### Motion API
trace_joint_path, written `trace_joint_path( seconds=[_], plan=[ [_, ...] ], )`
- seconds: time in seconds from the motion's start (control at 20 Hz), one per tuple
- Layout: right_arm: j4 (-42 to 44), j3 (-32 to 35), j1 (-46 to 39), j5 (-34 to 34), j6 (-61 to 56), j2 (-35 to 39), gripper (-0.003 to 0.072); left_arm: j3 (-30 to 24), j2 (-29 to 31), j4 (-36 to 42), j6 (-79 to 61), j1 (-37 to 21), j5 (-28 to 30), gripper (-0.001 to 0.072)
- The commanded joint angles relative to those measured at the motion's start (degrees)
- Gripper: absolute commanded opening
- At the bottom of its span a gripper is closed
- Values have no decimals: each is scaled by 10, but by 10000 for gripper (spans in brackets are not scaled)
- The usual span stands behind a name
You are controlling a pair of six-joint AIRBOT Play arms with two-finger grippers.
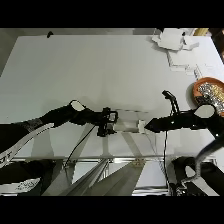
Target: Fold the box and place the chain.
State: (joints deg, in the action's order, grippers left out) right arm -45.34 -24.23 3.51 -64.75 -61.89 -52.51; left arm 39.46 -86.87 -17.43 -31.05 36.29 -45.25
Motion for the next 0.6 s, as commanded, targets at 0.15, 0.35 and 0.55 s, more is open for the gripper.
trace_joint_path(
  seconds=[0.15, 0.35, 0.55],
  plan=[
    [-1, 0, 53, 52, -48, 1, 338, 0, 0, 0, 0, 0, 0, 314],
    [-19, -2, 89, 89, -103, 0, 338, 0, 0, 0, 0, 0, 0, 314],
    [-85, -2, 98, 108, -212, 0, 338, 0, 0, 0, 0, 0, 0, 314]
  ],
)
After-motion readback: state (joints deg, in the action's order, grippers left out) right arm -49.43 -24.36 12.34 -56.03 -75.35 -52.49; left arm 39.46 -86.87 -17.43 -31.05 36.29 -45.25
